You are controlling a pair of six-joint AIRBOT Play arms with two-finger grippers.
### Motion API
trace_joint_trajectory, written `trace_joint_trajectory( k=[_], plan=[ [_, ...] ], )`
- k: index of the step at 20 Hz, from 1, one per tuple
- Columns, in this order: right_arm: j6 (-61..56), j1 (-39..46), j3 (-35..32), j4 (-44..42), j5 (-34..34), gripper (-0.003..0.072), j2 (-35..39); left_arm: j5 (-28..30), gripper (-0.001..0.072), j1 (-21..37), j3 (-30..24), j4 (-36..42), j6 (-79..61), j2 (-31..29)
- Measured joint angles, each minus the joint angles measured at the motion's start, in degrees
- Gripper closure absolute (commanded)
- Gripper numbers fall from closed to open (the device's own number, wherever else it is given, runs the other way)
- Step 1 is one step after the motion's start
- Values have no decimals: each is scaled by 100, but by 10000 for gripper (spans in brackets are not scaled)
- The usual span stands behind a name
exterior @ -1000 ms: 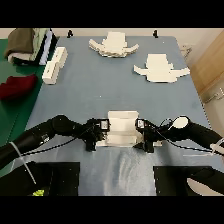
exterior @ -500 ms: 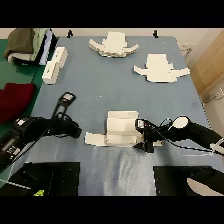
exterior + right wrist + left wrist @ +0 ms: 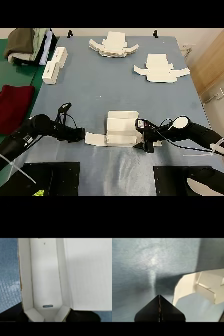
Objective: Fold the box.
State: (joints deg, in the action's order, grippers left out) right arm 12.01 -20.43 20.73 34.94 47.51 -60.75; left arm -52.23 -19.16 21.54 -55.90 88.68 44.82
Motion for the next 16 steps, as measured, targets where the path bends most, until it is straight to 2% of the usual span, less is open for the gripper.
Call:
trace_joint_trajectory(
  k=[6, 10, 14, 16],
  plan=[
    [2, 0, 0, 0, 0, 136, 0, 385, 695, -570, -48, 977, -374, 529],
    [2, 0, 0, -2, 0, 136, 0, 680, 695, -1117, -28, 1438, -496, 575],
    [2, 0, 0, -2, 0, 136, 0, 798, 690, -1322, 83, 1624, -544, 374],
    [0, 0, 0, -2, 0, 136, 0, 855, 239, -1364, 120, 1674, -560, 254]
  ],
)
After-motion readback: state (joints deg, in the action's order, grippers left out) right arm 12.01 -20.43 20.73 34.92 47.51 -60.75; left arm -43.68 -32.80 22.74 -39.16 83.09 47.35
